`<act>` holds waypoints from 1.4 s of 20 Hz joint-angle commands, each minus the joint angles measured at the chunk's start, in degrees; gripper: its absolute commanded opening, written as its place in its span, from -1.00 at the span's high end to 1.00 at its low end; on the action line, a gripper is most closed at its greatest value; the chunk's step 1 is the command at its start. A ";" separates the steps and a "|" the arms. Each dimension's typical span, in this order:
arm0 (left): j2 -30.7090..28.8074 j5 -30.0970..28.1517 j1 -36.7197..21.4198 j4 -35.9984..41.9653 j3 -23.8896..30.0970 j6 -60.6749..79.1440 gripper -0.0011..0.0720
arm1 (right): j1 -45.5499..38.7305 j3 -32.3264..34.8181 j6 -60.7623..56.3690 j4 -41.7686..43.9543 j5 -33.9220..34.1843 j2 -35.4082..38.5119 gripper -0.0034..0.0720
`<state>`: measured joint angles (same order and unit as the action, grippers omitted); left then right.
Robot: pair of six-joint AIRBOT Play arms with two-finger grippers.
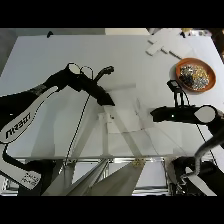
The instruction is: Fold the box and place the chain.
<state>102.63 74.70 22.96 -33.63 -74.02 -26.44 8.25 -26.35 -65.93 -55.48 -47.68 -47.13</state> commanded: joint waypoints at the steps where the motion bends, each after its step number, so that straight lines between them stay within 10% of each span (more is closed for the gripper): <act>1: 0.11 -3.85 0.13 -0.94 -0.04 1.25 0.94 | 0.02 0.02 -0.07 -0.13 -0.39 0.04 0.87; 4: -0.02 -4.63 0.13 -0.94 -0.04 7.19 0.95 | 0.02 -0.11 -0.07 0.24 -1.36 0.09 0.84; 8: -0.66 -3.13 0.70 -3.96 -0.04 7.54 0.96 | 0.00 -2.97 -0.13 0.50 -6.10 0.13 0.10; 15: -6.93 5.73 8.31 -19.34 0.61 2.29 0.98 | 0.00 -6.14 -1.62 0.24 -16.35 5.18 0.10; 22: -25.16 -14.29 10.32 -10.58 16.28 11.61 0.98 | 0.00 -6.14 -1.77 -1.46 -22.27 19.78 0.10; 28: -18.99 -19.78 10.16 0.39 21.16 25.33 0.96 | 0.00 -6.10 -1.75 -1.36 -22.77 23.69 0.11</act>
